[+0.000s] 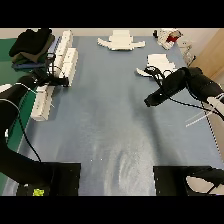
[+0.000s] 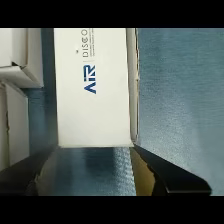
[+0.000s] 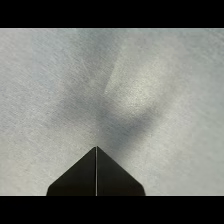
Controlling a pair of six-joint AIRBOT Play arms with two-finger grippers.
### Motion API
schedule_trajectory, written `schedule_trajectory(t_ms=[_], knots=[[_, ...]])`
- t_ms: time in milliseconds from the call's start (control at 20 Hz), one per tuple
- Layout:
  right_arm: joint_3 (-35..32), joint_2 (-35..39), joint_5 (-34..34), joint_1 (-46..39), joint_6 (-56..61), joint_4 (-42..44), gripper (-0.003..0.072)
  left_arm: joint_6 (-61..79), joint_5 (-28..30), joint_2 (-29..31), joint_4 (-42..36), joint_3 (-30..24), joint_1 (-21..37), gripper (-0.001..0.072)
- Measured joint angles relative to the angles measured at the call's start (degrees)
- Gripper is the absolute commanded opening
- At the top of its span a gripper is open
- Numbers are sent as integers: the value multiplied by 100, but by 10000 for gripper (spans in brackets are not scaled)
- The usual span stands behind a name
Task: Fold the box.
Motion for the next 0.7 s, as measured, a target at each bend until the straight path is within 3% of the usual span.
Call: schedule_trajectory(t_ms=[150,200,300,350,700], knots=[[0,0,0,0,0,0,3,0,-459,435,0,26,140,680],[0,0,0,0,0,0,3,0,-658,605,7,31,184,636],[0,0,2,0,0,0,3,-4,-1134,942,13,37,245,164],[0,0,2,0,0,0,3,-4,-1394,1119,15,39,258,14],[0,0,2,0,0,0,3,-326,-3047,2315,31,39,286,10]])
